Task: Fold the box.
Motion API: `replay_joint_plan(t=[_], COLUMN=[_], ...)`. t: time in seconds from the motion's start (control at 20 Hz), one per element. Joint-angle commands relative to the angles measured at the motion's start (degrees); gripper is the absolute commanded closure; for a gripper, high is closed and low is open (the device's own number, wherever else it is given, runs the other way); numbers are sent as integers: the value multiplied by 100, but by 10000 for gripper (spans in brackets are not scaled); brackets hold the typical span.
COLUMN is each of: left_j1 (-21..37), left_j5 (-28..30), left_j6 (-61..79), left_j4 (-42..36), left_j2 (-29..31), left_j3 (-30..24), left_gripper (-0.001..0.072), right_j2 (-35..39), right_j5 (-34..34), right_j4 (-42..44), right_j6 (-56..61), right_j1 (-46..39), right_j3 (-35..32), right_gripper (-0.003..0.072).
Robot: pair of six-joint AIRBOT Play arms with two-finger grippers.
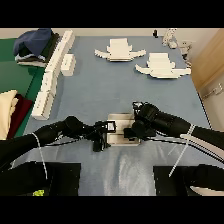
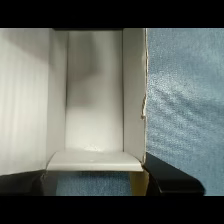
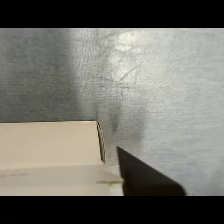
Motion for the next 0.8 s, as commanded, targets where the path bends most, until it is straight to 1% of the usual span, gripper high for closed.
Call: replay_joint_plan(t=[0.0, 0.3, 0.5, 0.55, 0.65, 0.75], left_j1=[0, 0, 0, 0, 0, 0], left_j5=[2, 2, 2, 2, 2, 0], left_j6=[2, 2, 2, 2, 2, 2], left_j4=[2, 2, 2, 2, 2, 2], left_j2=[4, 4, 4, 4, 4, 4], left_j3=[0, 0, 0, 0, 2, 2], left_gripper=[203, 202, 203, 203, 203, 203], right_j2=[92, 804, 1296, 1364, 1355, 1222], right_j5=[-59, -553, -1047, -1211, -1355, -1292], right_j4=[149, 37, -627, -658, -647, -555], right_j6=[4, -63, -63, -155, -619, -1222], right_j1=[2, -133, -192, -356, -874, -1609], right_j3=[7, 146, 424, 450, 446, 446], right_gripper=[199, 200, 201, 248, 401, 564])
